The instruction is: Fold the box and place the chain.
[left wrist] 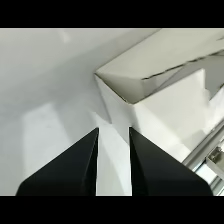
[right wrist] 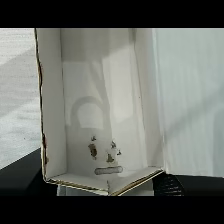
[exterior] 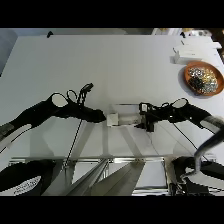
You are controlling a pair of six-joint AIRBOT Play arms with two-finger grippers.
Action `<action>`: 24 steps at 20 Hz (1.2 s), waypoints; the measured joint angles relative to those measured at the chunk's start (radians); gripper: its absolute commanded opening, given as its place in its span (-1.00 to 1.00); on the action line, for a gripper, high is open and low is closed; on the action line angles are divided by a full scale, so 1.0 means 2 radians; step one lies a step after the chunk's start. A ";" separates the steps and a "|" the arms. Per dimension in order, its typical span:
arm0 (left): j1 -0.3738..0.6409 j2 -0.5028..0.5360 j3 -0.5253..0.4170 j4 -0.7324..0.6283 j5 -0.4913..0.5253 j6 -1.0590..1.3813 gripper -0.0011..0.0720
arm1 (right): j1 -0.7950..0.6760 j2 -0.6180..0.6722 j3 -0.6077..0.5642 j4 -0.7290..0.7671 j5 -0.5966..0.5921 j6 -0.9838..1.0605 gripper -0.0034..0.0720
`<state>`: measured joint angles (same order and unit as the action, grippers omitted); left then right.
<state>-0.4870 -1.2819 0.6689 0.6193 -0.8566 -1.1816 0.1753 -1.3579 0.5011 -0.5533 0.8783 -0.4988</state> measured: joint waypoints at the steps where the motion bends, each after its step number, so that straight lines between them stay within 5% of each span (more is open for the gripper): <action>1: -0.003 0.004 0.000 -0.004 0.002 0.000 -0.40 | 0.000 0.000 0.000 0.000 0.000 0.000 0.10; 7: -0.023 0.012 0.000 -0.021 0.016 0.002 -0.36 | 0.000 0.000 0.000 0.000 0.000 0.000 0.10; 9: -0.032 0.012 0.000 -0.022 0.021 0.002 -0.15 | 0.000 0.000 0.000 0.000 0.000 0.000 0.10; 13: -0.050 0.013 0.004 -0.019 0.029 -0.008 -0.07 | 0.000 0.000 0.000 0.000 0.000 0.000 0.10; 18: -0.072 0.012 0.017 0.029 0.049 -0.070 0.25 | 0.000 0.000 0.000 0.000 0.000 0.000 0.10; 24: -0.105 -0.004 0.044 0.103 0.056 -0.171 0.27 | 0.000 0.000 0.000 0.000 0.000 0.000 0.10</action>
